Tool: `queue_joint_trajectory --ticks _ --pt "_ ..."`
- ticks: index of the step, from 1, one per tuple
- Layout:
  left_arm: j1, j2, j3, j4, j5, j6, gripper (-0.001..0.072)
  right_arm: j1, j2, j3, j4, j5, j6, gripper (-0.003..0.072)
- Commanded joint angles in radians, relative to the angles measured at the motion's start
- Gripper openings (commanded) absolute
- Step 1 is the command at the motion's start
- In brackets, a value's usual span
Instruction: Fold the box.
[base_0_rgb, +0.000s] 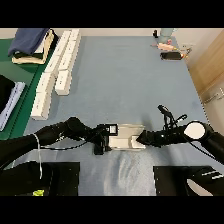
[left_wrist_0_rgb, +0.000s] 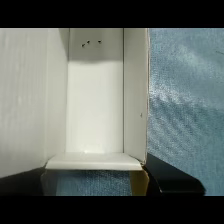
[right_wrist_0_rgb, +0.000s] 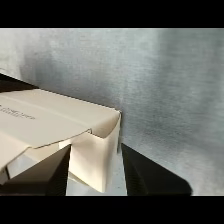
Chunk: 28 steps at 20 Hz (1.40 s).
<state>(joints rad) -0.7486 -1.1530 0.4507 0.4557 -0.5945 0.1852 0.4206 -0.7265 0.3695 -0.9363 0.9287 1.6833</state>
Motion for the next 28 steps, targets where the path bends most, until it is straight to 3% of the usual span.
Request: queue_joint_trajectory --ticks 1,7,13,17,20,22,24,28 --pt "0.0 0.0 0.0 0.0 0.0 0.0 0.0518 0.143 -0.034 0.065 -0.211 -0.038 0.261 0.0462" --pt "0.0 0.0 0.0 0.0 0.0 0.0 0.0518 0.382 -0.215 0.233 -0.555 0.054 0.676 0.0429" --pt "0.0 0.0 0.0 0.0 0.0 0.0 0.0518 0.499 -0.405 0.381 -0.682 0.218 0.894 0.0428" --pt "0.001 0.0 0.0 0.0 0.0 0.0 0.0518 0.504 -0.454 0.395 -0.691 0.248 0.95 0.0401" --pt "0.0 0.0 0.0 0.0 0.0 0.0 0.0518 0.504 -0.485 0.395 -0.716 0.253 0.969 0.034" --pt "0.001 0.0 0.0 0.0 0.0 0.0 0.0518 0.504 -0.494 0.395 -0.727 0.253 0.969 0.0128" --pt "0.0 0.0 0.0 0.0 0.0 0.0 0.0518 0.504 -0.495 0.395 -0.741 0.254 0.969 0.0001" --pt "0.0 0.0 0.0 0.0 0.0 0.0 0.0518 0.504 -0.494 0.395 -0.762 0.249 0.956 0.0002"
